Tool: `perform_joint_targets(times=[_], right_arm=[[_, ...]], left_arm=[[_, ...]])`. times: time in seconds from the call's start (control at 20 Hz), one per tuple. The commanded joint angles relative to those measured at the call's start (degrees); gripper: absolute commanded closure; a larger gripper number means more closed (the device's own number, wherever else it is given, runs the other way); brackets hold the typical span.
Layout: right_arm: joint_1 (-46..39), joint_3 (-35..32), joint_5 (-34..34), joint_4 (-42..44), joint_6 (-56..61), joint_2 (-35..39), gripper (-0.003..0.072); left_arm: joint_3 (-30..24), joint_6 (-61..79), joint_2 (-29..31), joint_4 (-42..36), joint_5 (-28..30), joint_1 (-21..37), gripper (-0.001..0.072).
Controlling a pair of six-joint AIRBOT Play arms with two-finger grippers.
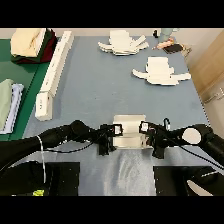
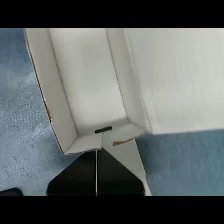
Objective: Fold the box.
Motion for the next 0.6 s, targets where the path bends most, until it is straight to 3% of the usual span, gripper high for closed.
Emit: perform_joint_targets(times=[0.0, 0.25, 0.4, 0.55], right_arm=[[0.0, 2.1, 5.2, -11.5, 25.7, 2.8, 0.0685], [-3.3, 8.2, 17.8, -36.5, 71.5, 5.2, 0.0686], [-11.6, 7.2, 19.6, -34.6, 83.5, 4.0, 0.0686], [-19.2, 5.2, 17.7, -24.0, 77.8, 0.6, 0.0687]], left_arm=[[0.0, 0.2, 0.0, 0.2, -0.2, 0.0, 0.0185], [0.0, 0.2, 0.0, 0.2, -0.2, 0.0, 0.0185], [0.0, 0.2, 0.0, 0.2, -0.2, 0.0, 0.0185], [0.0, 0.2, 0.0, 0.2, -0.2, 0.0, 0.0185]])
